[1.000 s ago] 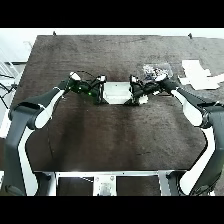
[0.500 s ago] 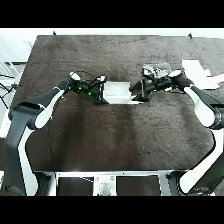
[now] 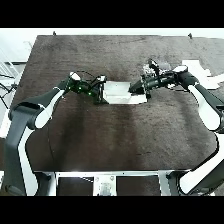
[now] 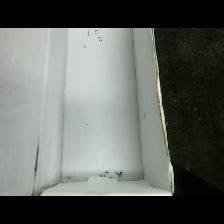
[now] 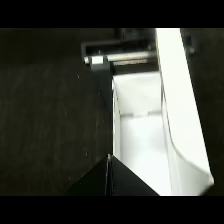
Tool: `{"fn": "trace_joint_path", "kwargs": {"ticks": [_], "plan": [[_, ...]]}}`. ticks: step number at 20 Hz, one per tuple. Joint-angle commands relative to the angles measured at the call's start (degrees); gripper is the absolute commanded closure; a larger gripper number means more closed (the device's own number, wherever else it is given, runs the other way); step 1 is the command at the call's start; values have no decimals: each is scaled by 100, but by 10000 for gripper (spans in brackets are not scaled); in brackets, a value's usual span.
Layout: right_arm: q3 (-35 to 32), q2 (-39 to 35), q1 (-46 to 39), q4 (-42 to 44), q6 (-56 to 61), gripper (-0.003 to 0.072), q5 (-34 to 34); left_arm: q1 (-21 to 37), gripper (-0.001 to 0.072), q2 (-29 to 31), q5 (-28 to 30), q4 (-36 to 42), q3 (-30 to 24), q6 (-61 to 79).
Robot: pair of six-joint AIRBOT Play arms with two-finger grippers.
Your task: Fold the box and place the chain.
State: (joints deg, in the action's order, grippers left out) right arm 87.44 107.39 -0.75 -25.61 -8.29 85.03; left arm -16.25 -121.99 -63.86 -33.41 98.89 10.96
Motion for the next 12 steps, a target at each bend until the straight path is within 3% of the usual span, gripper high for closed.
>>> {"fn": "trace_joint_path", "kwargs": {"ticks": [1, 8, 12], "plan": [[-4, -11, 138, 439, 431, 681, -748, 4, 84, 2, -4, -2, -2, 0], [-4, 61, 138, 822, 1104, 681, -2398, 4, 84, 2, -2, -2, -2, 0], [-4, 299, 133, 723, 1464, 680, -2660, 4, 84, 2, -2, -2, -2, 0]]}}
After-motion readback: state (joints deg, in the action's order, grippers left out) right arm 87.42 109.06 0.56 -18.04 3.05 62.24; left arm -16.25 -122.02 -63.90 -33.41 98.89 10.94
